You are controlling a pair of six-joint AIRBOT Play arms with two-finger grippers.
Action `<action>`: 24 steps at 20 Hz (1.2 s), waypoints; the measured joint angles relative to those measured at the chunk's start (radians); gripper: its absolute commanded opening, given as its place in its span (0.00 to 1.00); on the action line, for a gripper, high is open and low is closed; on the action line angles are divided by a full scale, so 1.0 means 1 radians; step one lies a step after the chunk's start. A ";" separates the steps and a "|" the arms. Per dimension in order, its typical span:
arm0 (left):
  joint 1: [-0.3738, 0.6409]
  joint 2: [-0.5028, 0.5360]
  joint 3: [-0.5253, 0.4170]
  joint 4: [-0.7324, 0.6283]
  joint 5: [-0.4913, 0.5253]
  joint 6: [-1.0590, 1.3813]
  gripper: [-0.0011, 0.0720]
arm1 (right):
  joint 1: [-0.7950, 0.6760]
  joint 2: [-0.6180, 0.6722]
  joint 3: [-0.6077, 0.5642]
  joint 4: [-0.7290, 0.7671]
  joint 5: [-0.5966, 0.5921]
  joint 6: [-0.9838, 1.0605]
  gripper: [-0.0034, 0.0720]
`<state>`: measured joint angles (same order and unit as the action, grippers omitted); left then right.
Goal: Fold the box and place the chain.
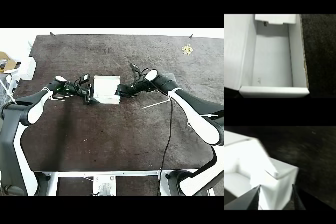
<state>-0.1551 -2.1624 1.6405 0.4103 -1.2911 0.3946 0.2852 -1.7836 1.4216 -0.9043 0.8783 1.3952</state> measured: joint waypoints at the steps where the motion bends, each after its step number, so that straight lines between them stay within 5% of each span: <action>1: 0.000 0.000 0.000 0.000 0.000 0.000 0.64 | 0.014 0.000 0.013 -0.060 -0.008 0.048 0.63; 10: 0.000 0.000 0.000 0.000 -0.001 -0.001 0.64 | 0.158 -0.101 0.204 -0.496 0.135 0.407 0.62; 12: 0.000 0.000 0.000 0.000 -0.001 -0.001 0.64 | 0.181 -0.127 0.257 -0.584 0.191 0.470 0.45; 13: 0.000 0.000 0.000 0.000 -0.001 -0.001 0.64 | 0.188 -0.136 0.276 -0.612 0.210 0.494 0.45; 16: 0.000 0.000 0.000 0.000 -0.001 -0.002 0.64 | 0.200 -0.154 0.309 -0.668 0.238 0.556 0.32; 24: -0.001 0.000 0.000 0.000 -0.001 -0.002 0.64 | 0.227 -0.190 0.327 -0.716 0.227 0.647 0.30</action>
<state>-0.1558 -2.1624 1.6405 0.4103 -1.2922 0.3927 0.5117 -1.9739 1.7485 -1.6199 1.1049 2.0426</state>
